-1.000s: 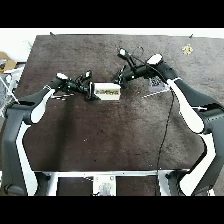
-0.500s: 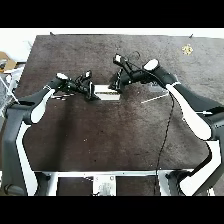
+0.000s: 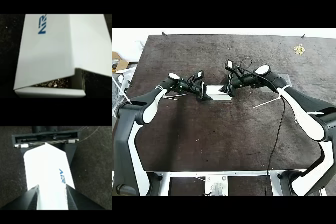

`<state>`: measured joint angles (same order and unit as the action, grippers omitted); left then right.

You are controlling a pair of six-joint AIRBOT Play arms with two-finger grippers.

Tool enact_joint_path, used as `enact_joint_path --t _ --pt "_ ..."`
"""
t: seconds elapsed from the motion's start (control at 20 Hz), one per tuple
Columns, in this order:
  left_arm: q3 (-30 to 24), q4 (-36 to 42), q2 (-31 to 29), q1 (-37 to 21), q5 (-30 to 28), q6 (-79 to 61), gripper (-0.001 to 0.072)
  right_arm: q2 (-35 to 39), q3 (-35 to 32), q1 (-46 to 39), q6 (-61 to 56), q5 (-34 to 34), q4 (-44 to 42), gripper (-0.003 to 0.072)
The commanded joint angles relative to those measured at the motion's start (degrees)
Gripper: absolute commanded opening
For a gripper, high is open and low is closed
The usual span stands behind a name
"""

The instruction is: Fold the box and place the chain.

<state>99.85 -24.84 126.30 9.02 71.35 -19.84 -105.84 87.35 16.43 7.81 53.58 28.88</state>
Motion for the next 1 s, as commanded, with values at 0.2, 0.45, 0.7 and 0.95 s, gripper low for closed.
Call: enact_joint_path --t 0.2,0.45,0.7,0.95 --pt "0.0 0.0 0.0 0.0 0.0 0.0 0.0274 -2.3 0.0 0.0 3.2 -2.1 0.2 0.0325" --pt "0.0 0.0 0.0 0.0 0.0 0.0 0.0273 -1.8 2.1 0.0 3.1 -2.2 0.3 0.0323" --pt "0.0 0.0 0.0 0.0 0.0 0.0 0.0274 -1.8 2.1 0.0 3.1 -2.0 0.4 0.0255" --pt "0.0 0.0 0.0 0.0 0.0 0.0 0.0274 -2.3 2.1 0.0 2.8 -2.9 3.5 0.0254"
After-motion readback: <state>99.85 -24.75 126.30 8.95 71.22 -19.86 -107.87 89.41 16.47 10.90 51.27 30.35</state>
